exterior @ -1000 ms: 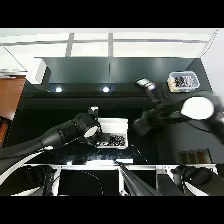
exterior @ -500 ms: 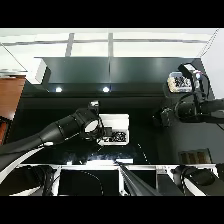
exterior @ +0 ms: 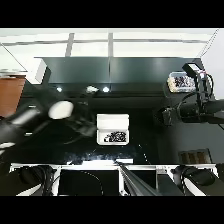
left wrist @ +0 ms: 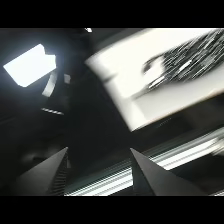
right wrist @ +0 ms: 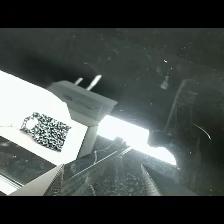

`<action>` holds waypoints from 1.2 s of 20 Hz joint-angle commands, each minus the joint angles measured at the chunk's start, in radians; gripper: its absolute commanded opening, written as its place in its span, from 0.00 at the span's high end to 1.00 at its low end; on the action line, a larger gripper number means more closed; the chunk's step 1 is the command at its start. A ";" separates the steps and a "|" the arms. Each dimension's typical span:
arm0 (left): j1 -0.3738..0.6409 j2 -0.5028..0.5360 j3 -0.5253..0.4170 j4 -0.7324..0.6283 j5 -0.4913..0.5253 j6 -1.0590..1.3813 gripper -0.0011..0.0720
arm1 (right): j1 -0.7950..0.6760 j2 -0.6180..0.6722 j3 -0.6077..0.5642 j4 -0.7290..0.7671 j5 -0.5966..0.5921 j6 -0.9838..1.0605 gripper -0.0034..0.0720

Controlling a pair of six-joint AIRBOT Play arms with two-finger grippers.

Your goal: Fold the box and place the chain.

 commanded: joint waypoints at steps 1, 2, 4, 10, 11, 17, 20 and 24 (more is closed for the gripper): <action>0.227 0.187 -0.103 -0.114 0.008 0.305 0.36 | 0.000 0.001 0.000 -0.021 -0.007 0.016 0.21; 0.338 0.240 -0.183 -0.291 0.092 0.444 0.36 | 0.000 0.001 0.000 -0.027 -0.017 0.027 0.21; 0.564 0.287 -0.364 -0.664 0.174 0.767 0.36 | 0.000 0.001 0.000 -0.026 -0.062 0.054 0.21; 0.751 0.275 -0.756 -0.998 0.312 1.649 0.00 | 0.000 0.001 0.000 -0.027 -0.089 0.063 0.21; 0.724 0.270 -0.764 -0.951 0.377 1.704 0.00 | 0.000 0.001 0.000 -0.027 -0.088 0.065 0.21; 0.505 0.103 -0.717 -0.831 0.560 1.978 0.00 | 0.000 0.000 0.000 -0.049 -0.085 0.093 0.21; 0.386 -0.025 -0.640 -0.833 0.563 1.995 0.00 | 0.000 0.000 0.000 -0.049 -0.082 0.093 0.21; 0.372 -0.119 -0.573 -0.888 0.531 2.004 0.01 | 0.000 0.000 0.000 -0.051 -0.061 0.092 0.21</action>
